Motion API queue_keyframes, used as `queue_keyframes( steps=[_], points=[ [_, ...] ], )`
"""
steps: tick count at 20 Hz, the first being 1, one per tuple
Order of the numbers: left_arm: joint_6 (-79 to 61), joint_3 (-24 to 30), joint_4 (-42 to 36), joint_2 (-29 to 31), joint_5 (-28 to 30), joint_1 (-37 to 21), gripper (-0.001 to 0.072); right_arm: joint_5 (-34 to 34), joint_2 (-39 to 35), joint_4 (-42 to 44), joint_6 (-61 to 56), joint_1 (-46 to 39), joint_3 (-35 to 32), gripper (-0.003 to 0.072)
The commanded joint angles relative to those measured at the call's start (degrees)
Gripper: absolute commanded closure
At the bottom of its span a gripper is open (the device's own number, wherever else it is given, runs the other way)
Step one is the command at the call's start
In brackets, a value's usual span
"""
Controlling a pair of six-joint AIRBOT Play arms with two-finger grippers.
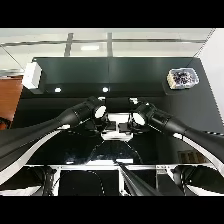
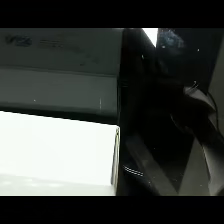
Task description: Fold the box and place the chain.
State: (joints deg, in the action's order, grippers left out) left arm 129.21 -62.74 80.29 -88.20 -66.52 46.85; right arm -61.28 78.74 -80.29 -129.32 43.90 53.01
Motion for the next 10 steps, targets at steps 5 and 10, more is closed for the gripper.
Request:
queue_keyframes(
  steps=[5,10],
  points=[
    [0.00,-0.02,0.00,0.04,0.02,-0.02,0.0683,0.57,0.46,1.05,-1.01,0.09,0.07,0.0674],
    [0.00,-0.02,0.00,0.04,0.07,-0.02,0.0683,0.70,0.44,2.05,-1.01,0.09,0.07,0.0425]
  ],
)
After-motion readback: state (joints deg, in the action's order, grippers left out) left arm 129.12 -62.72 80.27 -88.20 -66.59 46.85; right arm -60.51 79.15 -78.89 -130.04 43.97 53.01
